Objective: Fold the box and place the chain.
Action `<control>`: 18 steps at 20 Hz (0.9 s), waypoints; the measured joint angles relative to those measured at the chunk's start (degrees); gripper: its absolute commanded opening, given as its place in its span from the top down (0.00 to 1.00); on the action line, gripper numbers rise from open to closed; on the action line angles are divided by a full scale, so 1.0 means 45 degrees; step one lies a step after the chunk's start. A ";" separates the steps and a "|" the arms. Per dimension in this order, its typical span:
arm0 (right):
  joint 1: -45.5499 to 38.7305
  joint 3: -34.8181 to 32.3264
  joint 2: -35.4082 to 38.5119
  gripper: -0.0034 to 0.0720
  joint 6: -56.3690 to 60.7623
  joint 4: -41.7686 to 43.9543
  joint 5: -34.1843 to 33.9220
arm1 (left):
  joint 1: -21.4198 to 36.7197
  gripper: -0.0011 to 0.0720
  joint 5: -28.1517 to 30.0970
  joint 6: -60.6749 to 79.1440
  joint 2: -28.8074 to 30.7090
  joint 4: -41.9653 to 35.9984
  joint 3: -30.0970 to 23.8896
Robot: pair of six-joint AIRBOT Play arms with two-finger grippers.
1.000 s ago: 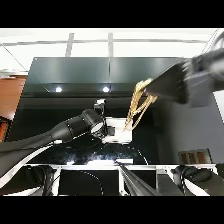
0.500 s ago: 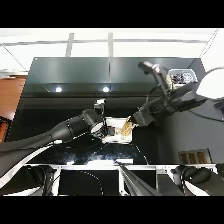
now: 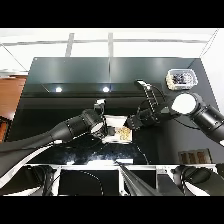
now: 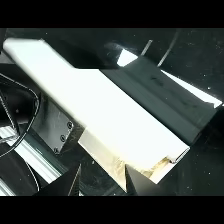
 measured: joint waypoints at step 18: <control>-0.5134 0.1015 0.3453 0.51 -0.0097 -0.2968 0.2472 | 0.0019 0.43 0.0019 -0.1579 0.0063 0.0442 0.0937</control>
